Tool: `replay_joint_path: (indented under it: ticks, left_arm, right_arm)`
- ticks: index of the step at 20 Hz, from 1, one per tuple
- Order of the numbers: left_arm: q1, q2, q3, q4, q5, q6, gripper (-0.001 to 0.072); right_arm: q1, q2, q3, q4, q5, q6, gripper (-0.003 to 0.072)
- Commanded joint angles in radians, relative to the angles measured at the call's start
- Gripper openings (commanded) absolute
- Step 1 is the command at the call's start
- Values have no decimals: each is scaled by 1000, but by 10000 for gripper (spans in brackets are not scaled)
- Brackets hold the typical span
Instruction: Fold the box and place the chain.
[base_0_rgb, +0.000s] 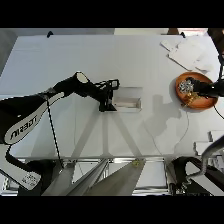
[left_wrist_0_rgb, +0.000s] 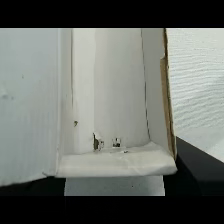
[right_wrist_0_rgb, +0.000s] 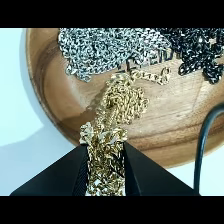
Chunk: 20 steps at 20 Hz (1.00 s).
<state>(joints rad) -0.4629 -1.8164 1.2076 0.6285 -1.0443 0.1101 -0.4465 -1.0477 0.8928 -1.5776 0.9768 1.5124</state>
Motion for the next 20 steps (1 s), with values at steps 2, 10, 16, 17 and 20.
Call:
replay_joint_path:
  ticks: [2, 10, 16, 17, 20]
  left_arm:
    - [0, 0, 0, 0, 0, 0, 335]
    - [0, 0, 0, 0, 0, 0, 335]
    - [0, 0, 0, 0, 0, 0, 335]
    - [0, 0, 0, 0, 0, 0, 335]
    - [0, 0, 0, 0, 0, 0, 335]
  right_arm:
    - [17, 75, 0, 125, 107, -101, 15]
    - [342, 97, 0, 151, 182, -124, 15]
    - [525, 89, 0, 194, 122, -122, 15]
    - [553, 83, 0, 198, 103, -122, 15]
    - [622, 50, 0, 203, 32, -87, 15]
